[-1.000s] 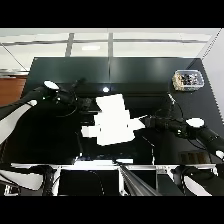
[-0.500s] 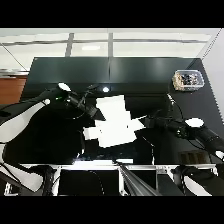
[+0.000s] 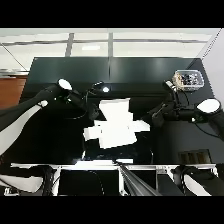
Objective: Fold the box and place the chain.
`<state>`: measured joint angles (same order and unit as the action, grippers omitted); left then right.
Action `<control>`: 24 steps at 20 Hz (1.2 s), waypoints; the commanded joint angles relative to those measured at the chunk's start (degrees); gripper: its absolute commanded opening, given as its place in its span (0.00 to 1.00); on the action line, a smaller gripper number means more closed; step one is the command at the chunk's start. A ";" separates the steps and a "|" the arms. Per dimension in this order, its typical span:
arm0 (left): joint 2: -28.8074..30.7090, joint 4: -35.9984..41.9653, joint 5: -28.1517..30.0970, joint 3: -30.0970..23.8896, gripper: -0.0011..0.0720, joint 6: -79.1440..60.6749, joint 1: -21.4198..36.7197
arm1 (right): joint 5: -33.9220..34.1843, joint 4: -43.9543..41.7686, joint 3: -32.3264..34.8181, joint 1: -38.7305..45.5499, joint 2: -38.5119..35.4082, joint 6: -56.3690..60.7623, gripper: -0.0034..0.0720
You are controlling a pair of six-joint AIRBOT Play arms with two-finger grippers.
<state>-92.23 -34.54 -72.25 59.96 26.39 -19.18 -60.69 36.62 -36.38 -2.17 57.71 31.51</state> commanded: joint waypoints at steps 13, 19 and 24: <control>4.55 -8.35 20.63 -4.20 0.05 -21.14 -7.91 | 2.75 13.92 0.90 -12.92 -0.28 -22.12 0.96; 4.00 -13.14 15.98 -4.17 0.06 -21.14 -7.80 | 12.13 13.33 8.15 -20.39 -0.26 -22.16 0.96; 4.02 -12.74 15.23 -4.17 0.06 -21.14 -7.82 | 17.75 12.79 10.12 -22.16 0.28 -23.56 0.96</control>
<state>-88.14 -46.15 -56.16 55.81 5.32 -26.98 -46.50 49.89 -27.62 -23.07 57.65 8.99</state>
